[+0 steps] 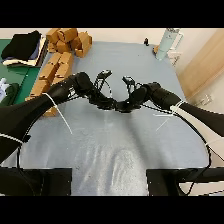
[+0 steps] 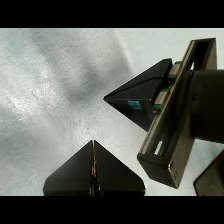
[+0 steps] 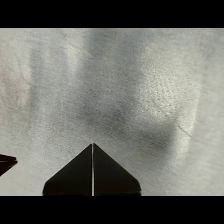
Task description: Fold the box.
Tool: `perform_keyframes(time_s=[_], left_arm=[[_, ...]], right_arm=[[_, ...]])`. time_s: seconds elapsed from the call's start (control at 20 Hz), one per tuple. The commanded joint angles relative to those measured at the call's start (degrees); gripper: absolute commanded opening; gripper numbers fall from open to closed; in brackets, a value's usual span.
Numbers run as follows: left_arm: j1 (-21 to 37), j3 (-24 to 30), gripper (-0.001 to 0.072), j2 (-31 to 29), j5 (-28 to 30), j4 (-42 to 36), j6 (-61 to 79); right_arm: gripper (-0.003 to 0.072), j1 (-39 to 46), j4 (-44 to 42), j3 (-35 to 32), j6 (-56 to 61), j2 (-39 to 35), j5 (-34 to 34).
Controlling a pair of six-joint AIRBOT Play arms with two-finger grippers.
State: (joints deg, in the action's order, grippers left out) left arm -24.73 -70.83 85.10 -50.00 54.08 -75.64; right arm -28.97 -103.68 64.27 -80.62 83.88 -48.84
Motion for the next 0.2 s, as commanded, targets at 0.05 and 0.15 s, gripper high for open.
perform_keyframes(time_s=[0.05, 0.15], left_arm=[[-0.1, -0.2, 0.0014, 0.3, 0.1, -0.1, 0.0], [-0.1, -0.2, 0.0015, 0.3, 0.1, -0.1, 0.0]], right_arm=[[0.0006, -0.2, 0.2, 0.1, 0.0, 0.2, 0.2], [0.0006, -0.2, 0.2, 0.1, 0.0, 0.2, 0.2]])
